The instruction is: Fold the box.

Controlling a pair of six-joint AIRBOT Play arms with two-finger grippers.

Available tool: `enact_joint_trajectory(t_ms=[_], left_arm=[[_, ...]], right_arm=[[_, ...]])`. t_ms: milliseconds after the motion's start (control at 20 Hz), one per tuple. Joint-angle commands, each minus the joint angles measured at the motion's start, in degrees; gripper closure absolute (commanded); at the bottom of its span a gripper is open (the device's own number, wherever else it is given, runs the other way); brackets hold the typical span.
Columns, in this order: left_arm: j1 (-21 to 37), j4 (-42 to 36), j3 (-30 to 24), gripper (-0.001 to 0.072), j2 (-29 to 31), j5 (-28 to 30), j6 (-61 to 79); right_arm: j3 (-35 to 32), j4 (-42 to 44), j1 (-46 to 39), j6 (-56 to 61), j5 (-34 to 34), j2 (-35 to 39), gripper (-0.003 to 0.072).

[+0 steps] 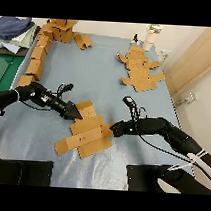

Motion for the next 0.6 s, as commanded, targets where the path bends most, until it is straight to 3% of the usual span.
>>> enact_joint_trajectory(t_ms=[0,50,100,500,550], left_arm=[[1.01,-0.39,-0.02,0.0471,-0.22,-0.46,1.44],[1.36,-0.39,-0.02,0.0543,-0.22,-0.46,1.79],[1.53,-0.39,-0.02,0.0664,-0.22,-0.48,2.29],[1.33,-0.61,-0.02,0.0665,-0.22,-0.39,3.61],[1.27,-0.66,-0.02,0.0665,-0.22,-0.35,4.11]], right_arm=[[0.02,-0.15,0.04,0.07,0.09,-0.02,0.0686],[0.02,-0.15,0.04,0.07,0.09,-0.02,0.0686],[0.02,-0.17,0.04,0.07,0.09,-0.02,0.0686],[0.02,-0.15,0.04,0.07,0.5,-0.02,0.0682],[0.02,-0.15,0.04,0.07,0.52,-0.02,0.0625]])
